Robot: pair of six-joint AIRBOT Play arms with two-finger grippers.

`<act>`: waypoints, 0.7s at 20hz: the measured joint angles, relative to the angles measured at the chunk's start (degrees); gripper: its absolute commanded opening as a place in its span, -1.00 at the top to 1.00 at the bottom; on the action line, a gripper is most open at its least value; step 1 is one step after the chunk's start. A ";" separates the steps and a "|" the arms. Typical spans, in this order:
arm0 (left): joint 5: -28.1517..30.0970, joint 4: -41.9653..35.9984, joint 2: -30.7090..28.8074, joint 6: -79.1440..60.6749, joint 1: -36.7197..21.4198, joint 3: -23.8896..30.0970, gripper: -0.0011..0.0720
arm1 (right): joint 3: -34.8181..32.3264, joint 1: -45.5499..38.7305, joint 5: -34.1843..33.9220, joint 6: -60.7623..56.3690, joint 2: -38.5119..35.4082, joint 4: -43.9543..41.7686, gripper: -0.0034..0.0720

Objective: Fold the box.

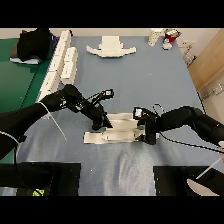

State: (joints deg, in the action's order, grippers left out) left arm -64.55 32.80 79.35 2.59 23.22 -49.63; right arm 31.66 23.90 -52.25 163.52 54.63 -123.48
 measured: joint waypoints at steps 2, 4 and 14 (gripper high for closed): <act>0.00 0.00 0.00 0.00 0.00 0.02 0.94 | 0.02 -0.44 -0.28 3.06 1.77 -1.55 -1.00; 0.00 -0.02 0.00 0.02 0.02 0.02 0.93 | 0.02 -0.74 -0.59 4.96 2.97 -2.49 -1.00; 0.00 -0.02 0.00 0.02 0.00 0.02 0.94 | 0.02 -0.92 -1.42 7.15 4.42 -2.97 -0.99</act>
